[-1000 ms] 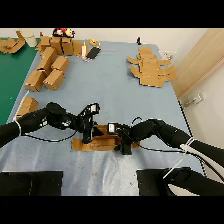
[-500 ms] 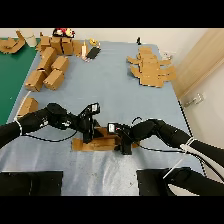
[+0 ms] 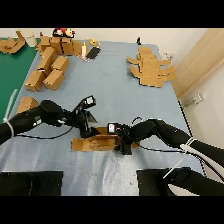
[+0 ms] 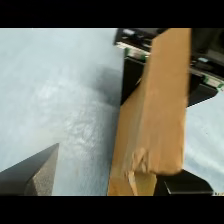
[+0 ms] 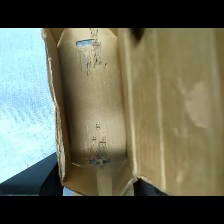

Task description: Fold the box.

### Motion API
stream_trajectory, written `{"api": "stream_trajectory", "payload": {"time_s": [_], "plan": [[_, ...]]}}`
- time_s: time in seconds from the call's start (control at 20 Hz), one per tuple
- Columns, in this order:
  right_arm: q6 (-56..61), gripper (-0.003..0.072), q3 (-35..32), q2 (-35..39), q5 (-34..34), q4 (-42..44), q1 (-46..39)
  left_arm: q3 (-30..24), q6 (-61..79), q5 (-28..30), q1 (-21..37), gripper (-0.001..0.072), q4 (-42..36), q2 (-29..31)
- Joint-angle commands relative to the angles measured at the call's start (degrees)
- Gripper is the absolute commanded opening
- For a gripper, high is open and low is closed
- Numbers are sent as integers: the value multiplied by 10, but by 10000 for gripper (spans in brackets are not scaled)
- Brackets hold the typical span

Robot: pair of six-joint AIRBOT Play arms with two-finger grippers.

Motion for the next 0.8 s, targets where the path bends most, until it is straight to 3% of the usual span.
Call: {"api": "stream_trajectory", "payload": {"time_s": [0.0,0.25,0.3,0.35,0.4,0.55,0.65,0.75], "plan": [[0,416,0,0,0,0,0,1,-146,-31,49,693,101,53],[0,416,0,0,0,0,0,0,-289,-168,64,691,163,81],[0,416,0,0,0,0,0,0,-325,-188,63,628,173,81],[0,416,0,0,0,0,0,0,-363,-218,63,365,185,81],[0,416,0,0,1,0,0,0,-391,-256,63,20,195,81],[0,416,0,0,1,0,0,-24,-506,-312,40,11,174,82],[0,416,0,0,0,0,0,-64,-525,-269,-17,11,80,82],[0,416,0,0,0,0,0,-99,-525,-169,-89,11,-39,82]]}}
